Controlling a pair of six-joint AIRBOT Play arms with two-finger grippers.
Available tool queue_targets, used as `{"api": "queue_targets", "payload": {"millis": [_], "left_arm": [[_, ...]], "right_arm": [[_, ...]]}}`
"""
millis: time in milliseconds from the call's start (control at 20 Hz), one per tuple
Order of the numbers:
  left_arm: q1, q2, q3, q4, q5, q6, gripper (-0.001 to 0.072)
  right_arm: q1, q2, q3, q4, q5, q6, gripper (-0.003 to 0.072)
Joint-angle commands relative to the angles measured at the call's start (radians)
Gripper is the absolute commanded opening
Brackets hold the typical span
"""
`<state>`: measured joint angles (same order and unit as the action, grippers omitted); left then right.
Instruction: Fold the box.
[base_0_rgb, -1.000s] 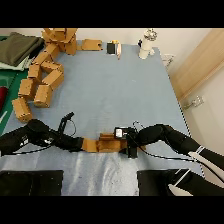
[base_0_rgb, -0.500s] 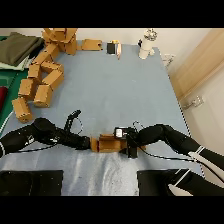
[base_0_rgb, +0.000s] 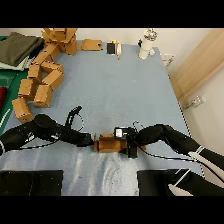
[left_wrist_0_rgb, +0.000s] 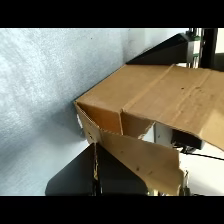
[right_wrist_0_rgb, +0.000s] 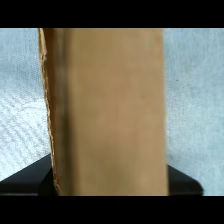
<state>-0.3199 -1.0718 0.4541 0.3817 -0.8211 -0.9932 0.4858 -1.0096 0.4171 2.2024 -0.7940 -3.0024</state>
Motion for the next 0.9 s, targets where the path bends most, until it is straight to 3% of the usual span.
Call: {"api": "queue_targets", "payload": {"millis": [0,50,100,150,550,850], "left_arm": [[0.009,-0.001,0.002,0.007,-0.004,-0.002,0.0017],[0.008,-0.001,0.002,0.007,-0.006,-0.002,0.0031],[0.008,-0.001,0.002,-0.002,-0.012,-0.003,0.0249],[0.008,-0.001,0.002,-0.014,-0.019,-0.005,0.0344],[0.012,0.0,0.023,0.029,-0.034,-0.02,0.0344],[0.098,0.0,0.05,0.067,-0.128,-0.047,0.0368]], "right_arm": [[0.0,0.001,0.0,0.0,0.0,0.0,0.0506],[0.0,0.001,0.0,0.0,0.0,0.0,0.0507],[0.0,0.001,0.0,0.0,0.0,0.0,0.0506],[0.0,0.001,0.0,0.0,0.0,0.0,0.0507],[0.0,0.001,0.0,0.0,0.0,0.0,0.0506],[0.0,0.001,0.0,0.0,0.0,0.0,0.0507]]}}
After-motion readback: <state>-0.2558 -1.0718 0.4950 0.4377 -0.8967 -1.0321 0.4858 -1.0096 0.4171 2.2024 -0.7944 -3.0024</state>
